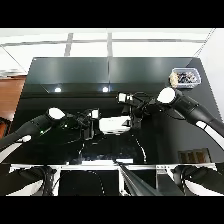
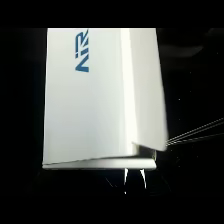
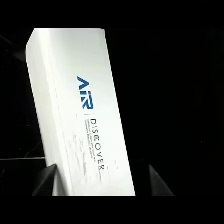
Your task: Fold the box and place the chain.
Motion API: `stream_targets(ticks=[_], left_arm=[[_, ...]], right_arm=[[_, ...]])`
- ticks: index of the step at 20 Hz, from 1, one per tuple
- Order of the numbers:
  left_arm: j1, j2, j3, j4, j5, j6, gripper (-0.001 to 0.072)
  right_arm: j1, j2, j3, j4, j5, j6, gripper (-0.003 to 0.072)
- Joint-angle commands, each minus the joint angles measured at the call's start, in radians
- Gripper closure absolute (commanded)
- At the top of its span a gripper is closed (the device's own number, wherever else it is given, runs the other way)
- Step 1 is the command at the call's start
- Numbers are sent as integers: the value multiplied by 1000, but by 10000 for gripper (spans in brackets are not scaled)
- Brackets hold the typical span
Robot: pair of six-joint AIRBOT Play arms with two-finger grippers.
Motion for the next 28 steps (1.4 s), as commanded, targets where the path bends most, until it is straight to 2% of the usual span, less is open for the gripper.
stream_targets(ticks=[1,2,4,5,18,20,28], left_arm=[[0,-1,0,7,-5,3,340],[0,-1,0,7,-4,3,340],[0,-1,0,7,-3,3,340],[0,-1,0,7,-3,3,340],[0,-1,0,8,-1,4,340],[0,-1,0,8,-1,4,340],[0,-1,0,12,-2,4,340]], right_arm=[[0,5,0,2,1,47,195],[0,5,0,3,5,47,244],[0,5,0,3,26,51,422],[0,5,0,2,38,51,456],[0,2,-3,-35,87,89,453],[0,2,-3,-35,86,93,362],[1,2,-3,-35,90,93,361]])
